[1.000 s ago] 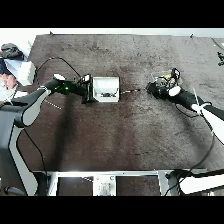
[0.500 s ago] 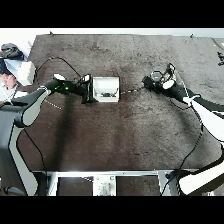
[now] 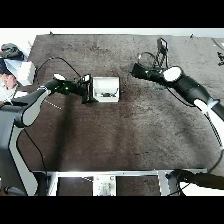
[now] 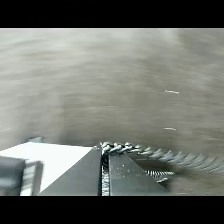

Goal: Fold the box and place the chain.

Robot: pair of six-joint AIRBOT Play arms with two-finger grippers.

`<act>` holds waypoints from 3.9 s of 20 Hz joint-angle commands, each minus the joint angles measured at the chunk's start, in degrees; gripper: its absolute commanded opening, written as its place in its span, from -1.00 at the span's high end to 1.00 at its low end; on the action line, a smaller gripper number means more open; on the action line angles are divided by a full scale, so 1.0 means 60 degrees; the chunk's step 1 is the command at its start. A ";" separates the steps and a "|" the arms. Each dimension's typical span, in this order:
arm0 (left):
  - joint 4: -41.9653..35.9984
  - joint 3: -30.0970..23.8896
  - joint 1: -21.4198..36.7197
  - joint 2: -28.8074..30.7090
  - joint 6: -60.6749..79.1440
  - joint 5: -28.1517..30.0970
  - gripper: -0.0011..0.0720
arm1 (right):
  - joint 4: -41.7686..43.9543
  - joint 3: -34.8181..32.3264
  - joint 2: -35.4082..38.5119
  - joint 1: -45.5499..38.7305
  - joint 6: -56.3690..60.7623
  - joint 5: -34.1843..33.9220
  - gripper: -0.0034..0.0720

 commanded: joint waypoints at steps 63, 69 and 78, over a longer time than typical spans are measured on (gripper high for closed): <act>0.0000 0.0007 -0.0004 0.0007 0.0000 -0.0007 0.09 | 0.0998 0.0080 0.0860 0.1341 -0.0641 -0.0579 0.87; 0.0000 0.0007 -0.0004 0.0007 0.0000 -0.0007 0.09 | 0.1362 0.0197 0.0761 0.1978 -0.0627 -0.0980 0.88; 0.0000 0.0007 -0.0004 0.0007 0.0000 -0.0007 0.09 | 0.0739 0.1570 0.0754 0.2262 -0.0659 -0.1220 0.88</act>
